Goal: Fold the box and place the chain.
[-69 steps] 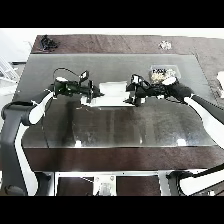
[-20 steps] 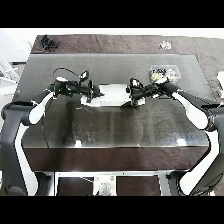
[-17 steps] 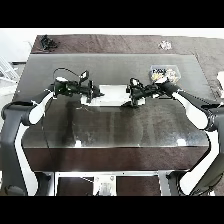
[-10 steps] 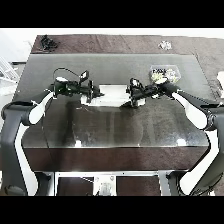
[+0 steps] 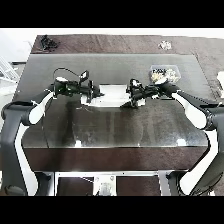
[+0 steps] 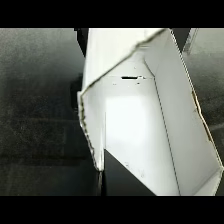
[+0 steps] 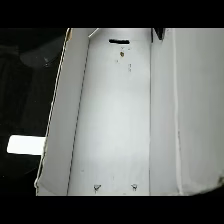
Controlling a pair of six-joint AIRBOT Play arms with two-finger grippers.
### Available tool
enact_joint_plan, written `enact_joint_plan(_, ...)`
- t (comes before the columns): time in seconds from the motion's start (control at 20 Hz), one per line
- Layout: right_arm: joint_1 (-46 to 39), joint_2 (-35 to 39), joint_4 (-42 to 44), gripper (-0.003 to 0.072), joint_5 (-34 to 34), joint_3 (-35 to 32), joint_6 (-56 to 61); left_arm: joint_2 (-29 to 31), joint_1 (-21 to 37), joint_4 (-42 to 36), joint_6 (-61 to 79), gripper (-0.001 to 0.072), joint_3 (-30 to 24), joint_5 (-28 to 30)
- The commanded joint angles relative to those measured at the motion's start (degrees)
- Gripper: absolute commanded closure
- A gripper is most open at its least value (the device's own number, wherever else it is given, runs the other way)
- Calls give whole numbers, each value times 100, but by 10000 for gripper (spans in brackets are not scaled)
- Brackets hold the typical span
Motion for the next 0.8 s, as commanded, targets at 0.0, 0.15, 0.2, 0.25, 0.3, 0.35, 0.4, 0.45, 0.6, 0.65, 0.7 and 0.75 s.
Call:
enact_joint_plan(0.0, 0, -4, -2, 37, 2, 4, 2, 0, -2, 0, 0, 689, -2, 2)
enact_joint_plan(0.15, 0, -4, -2, 40, 2, 4, 2, 0, -2, 0, 0, 688, -2, 2)
enact_joint_plan(0.2, 0, -4, -4, 47, 2, 4, 2, 0, -2, 0, 0, 689, -2, 2)
enact_joint_plan(0.25, 0, -4, -4, 48, 0, 4, 2, 0, -2, 0, 0, 689, -2, 2)
enact_joint_plan(0.3, 0, -4, -4, 85, 2, 4, 2, -2, -2, 0, 0, 689, -2, 2)
enact_joint_plan(0.35, 2, -4, -4, 108, 2, 4, 2, -2, -2, 0, 0, 688, -2, 2)
enact_joint_plan(0.4, 0, -4, -4, 108, 2, 4, 2, -2, -2, 0, 0, 689, -2, 2)
enact_joint_plan(0.45, 0, -4, -4, 108, 2, 4, 2, 0, -2, 0, 0, 689, -2, 2)
enact_joint_plan(0.6, 0, -4, -20, 108, 2, 4, 2, 0, -2, 0, 0, 689, -2, 2)
enact_joint_plan(0.65, 0, -4, -20, 108, 2, 4, 2, 0, -2, 0, 0, 689, -2, 2)
enact_joint_plan(0.7, 0, -4, -20, 108, 2, 4, 2, 0, -2, 0, 0, 689, -2, 2)
enact_joint_plan(0.75, 0, -4, -17, 108, 0, 4, 2, 0, -2, 0, 0, 689, -2, 2)
